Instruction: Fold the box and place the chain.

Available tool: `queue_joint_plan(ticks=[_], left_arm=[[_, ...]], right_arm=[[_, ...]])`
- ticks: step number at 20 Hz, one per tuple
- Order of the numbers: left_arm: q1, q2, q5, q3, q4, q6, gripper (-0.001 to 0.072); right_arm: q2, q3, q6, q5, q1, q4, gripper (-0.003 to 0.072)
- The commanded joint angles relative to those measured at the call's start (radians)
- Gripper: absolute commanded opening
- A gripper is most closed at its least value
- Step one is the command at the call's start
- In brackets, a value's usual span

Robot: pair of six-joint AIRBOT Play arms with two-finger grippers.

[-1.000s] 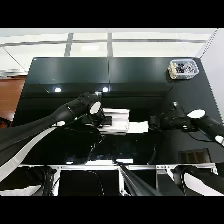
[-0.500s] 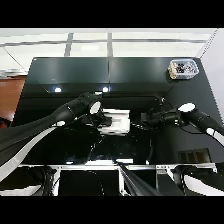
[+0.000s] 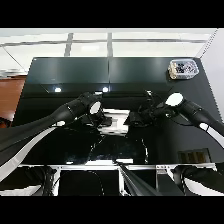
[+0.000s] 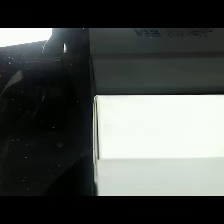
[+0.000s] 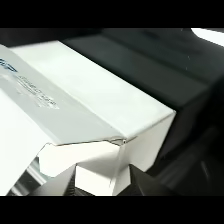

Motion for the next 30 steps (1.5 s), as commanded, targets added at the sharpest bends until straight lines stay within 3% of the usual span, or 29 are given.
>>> queue_joint_plan(ticks=[1, 8, 16, 22, 23, 24, 26, 30], left_arm=[[0.000, 0.000, 0.001, 0.001, -0.001, 0.000, 0.0028], [0.000, 0.000, 0.001, 0.001, -0.001, 0.000, 0.0028], [0.000, 0.000, 0.001, 0.001, 0.000, 0.000, 0.0028], [0.000, 0.000, -0.001, 0.001, 0.000, 0.000, 0.0028], [0.000, 0.000, -0.001, 0.001, 0.000, 0.000, 0.0028], [0.000, 0.000, -0.001, 0.001, 0.000, 0.000, 0.0028], [0.000, 0.000, -0.001, 0.001, 0.000, 0.000, 0.0028], [0.000, 0.000, -0.001, 0.001, 0.000, 0.000, 0.0028]], right_arm=[[0.000, 0.044, 0.170, -0.021, 0.065, -0.151, 0.0360], [-0.013, 0.078, 0.472, -0.107, 0.190, -0.401, 0.0304], [-0.150, 0.276, 0.915, 0.034, 0.393, -0.776, 0.0303], [-0.208, 0.278, 1.017, 0.075, 0.426, -0.806, 0.0295], [-0.209, 0.278, 1.016, 0.077, 0.426, -0.806, 0.0135], [-0.209, 0.278, 1.017, 0.076, 0.426, -0.806, 0.0127], [-0.209, 0.278, 1.017, 0.073, 0.426, -0.806, 0.0019], [-0.209, 0.278, 1.016, 0.074, 0.426, -0.806, 0.0021]])
